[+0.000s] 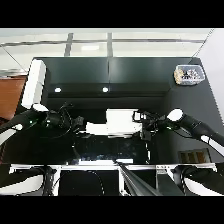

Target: Fold the box and place the chain.

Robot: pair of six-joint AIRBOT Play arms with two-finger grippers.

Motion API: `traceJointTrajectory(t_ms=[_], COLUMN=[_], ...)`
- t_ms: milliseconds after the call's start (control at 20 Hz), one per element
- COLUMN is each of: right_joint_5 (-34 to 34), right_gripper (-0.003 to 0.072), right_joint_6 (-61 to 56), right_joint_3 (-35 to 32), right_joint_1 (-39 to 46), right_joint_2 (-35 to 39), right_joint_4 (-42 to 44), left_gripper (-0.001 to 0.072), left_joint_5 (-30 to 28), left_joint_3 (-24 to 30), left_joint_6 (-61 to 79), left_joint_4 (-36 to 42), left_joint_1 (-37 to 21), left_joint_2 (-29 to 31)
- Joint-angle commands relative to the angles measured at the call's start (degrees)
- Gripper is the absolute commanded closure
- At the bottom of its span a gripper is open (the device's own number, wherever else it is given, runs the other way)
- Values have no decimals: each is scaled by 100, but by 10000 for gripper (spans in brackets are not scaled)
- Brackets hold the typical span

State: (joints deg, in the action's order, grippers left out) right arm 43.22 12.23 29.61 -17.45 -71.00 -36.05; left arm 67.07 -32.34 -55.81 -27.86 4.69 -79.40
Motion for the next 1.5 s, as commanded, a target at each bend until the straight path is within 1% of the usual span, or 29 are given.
traceJointTrajectory(t_ms=[0,50,100,200,250,300,350,400,550,650,750,850,1050,1100,1150,1200,1450], right_joint_5=[0,-2,0,-2,0,-2,-2,-2,-2,-2,-2,-2,-2,-2,-2,-2,-2], right_gripper=[222,222,222,223,223,222,222,222,223,222,222,222,223,223,222,222,222], right_joint_6=[-2,-2,-2,-2,-2,-2,-2,-2,-2,-2,-2,-4,-2,-2,-4,-2,-2], right_joint_3=[-2,-2,-2,-2,-2,-2,-2,-2,-2,-2,-2,-2,-2,-2,-2,-2,-2], right_joint_1=[-4,-4,-4,-4,-4,-4,-4,-4,-4,-4,-4,-4,-4,-4,-4,-4,-4], right_joint_2=[0,0,0,0,0,0,0,0,0,0,0,0,0,0,0,0,0], right_joint_4=[2,2,2,2,2,2,2,2,2,2,2,2,2,2,2,2,2], left_gripper=[680,676,639,610,514,350,162,73,72,73,74,80,93,118,179,208,209], left_joint_5=[179,153,138,42,-2,-20,-22,-4,24,63,11,-107,-625,-743,-833,-859,-769], left_joint_3=[-15,-33,-46,-52,-70,-90,-116,-155,-345,-592,-907,-1187,-1447,-1491,-1539,-1582,-1862], left_joint_6=[671,680,706,769,767,769,767,765,741,623,22,-686,-1261,-1344,-1445,-1526,-2387], left_joint_4=[621,557,540,542,542,575,601,608,629,560,136,-474,-581,-595,-636,-686,-1576], left_joint_1=[157,236,317,459,516,549,557,557,621,837,1034,1292,1818,1928,2035,2114,2437], left_joint_2=[-50,-50,-50,-50,-50,-50,-50,-50,-50,-48,-48,-48,-50,-50,-50,-50,-50])
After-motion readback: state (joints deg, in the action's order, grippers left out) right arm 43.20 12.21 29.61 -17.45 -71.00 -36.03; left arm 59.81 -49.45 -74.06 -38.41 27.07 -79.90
